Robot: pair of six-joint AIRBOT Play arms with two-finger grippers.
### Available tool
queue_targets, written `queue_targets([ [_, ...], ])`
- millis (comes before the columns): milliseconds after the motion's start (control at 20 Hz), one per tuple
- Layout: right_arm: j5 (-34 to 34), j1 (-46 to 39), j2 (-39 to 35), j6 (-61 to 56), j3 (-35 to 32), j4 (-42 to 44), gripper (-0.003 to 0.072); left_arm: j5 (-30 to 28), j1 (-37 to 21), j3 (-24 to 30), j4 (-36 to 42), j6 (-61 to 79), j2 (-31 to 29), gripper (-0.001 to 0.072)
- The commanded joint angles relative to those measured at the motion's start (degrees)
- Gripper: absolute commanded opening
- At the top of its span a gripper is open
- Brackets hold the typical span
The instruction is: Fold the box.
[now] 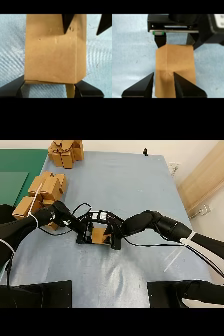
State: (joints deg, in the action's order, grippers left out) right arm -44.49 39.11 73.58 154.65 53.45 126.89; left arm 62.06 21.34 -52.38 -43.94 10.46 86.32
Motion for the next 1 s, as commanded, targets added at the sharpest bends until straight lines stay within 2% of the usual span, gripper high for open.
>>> queue_targets([
  [0,2.3,0.4,0.0,-4.4,0.0,-6.1,0.0394,0.0,0.0,0.0,0.0,0.0,0.0,0.0014],
  [350,5.2,4.2,0.0,-4.2,0.0,-11.3,0.0391,0.0,0.0,0.0,0.0,0.0,0.0,0.0013],
  [500,5.2,5.8,0.0,-4.2,0.0,-12.7,0.0283,0.0,0.0,0.0,0.0,0.0,0.0,0.0013],
  [600,5.2,6.3,-0.3,-5.4,0.0,-12.8,0.0282,0.0,0.0,0.0,0.0,0.0,0.0,0.0014],
  [700,4.6,6.4,-0.8,-6.2,0.0,-13.2,0.0166,0.0,0.0,0.0,0.0,0.0,0.0,0.0013],
  [850,4.6,6.4,-1.5,-6.2,0.0,-14.2,0.0160,0.0,0.0,0.0,0.0,0.0,0.0,0.0014],
  [950,4.6,6.4,-1.7,-6.2,0.0,-15.2,0.0100,-0.1,0.0,0.0,0.0,0.0,0.0,0.0013],
])
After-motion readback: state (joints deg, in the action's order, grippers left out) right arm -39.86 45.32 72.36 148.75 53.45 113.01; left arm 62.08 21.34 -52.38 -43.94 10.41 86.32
